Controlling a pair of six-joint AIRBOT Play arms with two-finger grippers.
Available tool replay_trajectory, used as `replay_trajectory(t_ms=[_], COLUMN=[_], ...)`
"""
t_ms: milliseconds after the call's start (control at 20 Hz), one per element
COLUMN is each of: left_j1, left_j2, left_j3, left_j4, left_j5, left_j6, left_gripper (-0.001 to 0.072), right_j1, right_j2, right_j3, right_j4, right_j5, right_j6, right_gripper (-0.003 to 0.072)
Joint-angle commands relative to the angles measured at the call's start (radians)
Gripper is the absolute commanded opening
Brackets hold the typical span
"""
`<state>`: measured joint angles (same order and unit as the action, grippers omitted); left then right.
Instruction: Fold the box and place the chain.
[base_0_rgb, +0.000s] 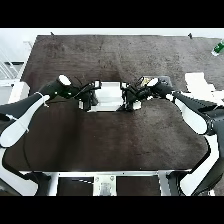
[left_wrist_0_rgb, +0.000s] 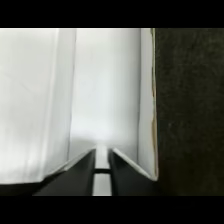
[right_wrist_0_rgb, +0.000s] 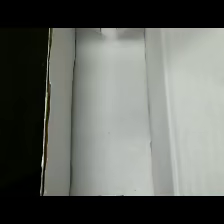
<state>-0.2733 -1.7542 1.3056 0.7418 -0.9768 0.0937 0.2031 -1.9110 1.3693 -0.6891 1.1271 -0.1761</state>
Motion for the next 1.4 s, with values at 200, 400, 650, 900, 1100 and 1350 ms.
replay_trajectory(t_ms=[200, 400, 650, 900, 1100, 1350], left_j1=[0.000, 0.000, 0.000, 0.000, 0.000, 0.082], left_j2=[-0.005, -0.005, -0.005, -0.005, -0.005, 0.035], left_j3=[0.000, 0.000, 0.000, 0.000, 0.001, 0.003], left_j4=[-0.043, -0.043, -0.043, -0.039, -0.023, -0.017], left_j5=[-0.029, -0.030, -0.027, -0.027, -0.027, -0.110], left_j6=[0.039, 0.036, 0.035, 0.036, 0.035, 0.012], left_gripper=[0.0307, 0.0596, 0.0595, 0.0358, 0.0040, 0.0021], right_j1=[0.001, 0.001, 0.001, 0.001, 0.001, 0.001], right_j2=[-0.001, -0.001, -0.001, -0.001, -0.001, -0.001], right_j3=[0.000, 0.000, 0.000, 0.000, 0.000, 0.000], right_j4=[0.000, 0.000, 0.000, 0.000, 0.000, 0.000], right_j5=[0.000, 0.000, 0.000, 0.000, 0.000, 0.000], right_j6=[0.000, 0.000, 0.000, 0.000, 0.000, 0.000], right_gripper=[0.0503, 0.0503, 0.0503, 0.0503, 0.0503, 0.0503])
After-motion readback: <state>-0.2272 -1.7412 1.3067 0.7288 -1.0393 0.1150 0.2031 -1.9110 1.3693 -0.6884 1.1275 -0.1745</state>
